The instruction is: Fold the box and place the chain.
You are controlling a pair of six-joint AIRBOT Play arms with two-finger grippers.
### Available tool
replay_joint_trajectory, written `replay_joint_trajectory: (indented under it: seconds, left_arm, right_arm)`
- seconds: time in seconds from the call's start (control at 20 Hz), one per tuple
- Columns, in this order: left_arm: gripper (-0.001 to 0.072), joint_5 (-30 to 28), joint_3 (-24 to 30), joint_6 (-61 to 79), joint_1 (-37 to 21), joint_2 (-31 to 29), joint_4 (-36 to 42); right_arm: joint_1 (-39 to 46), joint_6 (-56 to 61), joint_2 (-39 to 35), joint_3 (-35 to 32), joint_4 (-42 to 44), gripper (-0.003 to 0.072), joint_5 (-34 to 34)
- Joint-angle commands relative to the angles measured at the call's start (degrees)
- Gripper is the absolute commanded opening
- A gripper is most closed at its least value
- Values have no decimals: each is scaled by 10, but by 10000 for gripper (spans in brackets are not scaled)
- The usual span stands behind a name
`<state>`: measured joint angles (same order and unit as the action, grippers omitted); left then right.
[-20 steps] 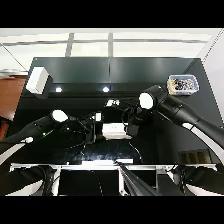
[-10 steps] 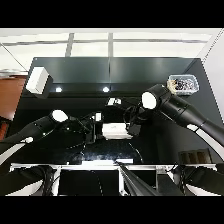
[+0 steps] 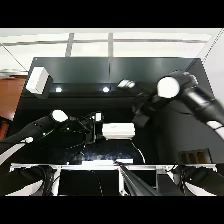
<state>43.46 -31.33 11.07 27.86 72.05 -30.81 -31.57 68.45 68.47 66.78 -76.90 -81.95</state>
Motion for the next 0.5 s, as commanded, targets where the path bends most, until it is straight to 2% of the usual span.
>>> replay_joint_trajectory:
  seconds: [0.0,0.15,0.25,0.45]
  left_arm:
    - [389,0,0,0,0,0,0]
    - [388,0,0,0,0,0,0]
    - [389,0,0,0,0,0,0]
    - [389,0,0,0,0,0,0]
  right_arm:
    - [98,108,-69,-53,57,25,-3]
    - [132,93,-96,-158,309,25,110]
    - [101,68,-90,-203,415,25,194]
    - [48,108,-33,-216,426,25,249]
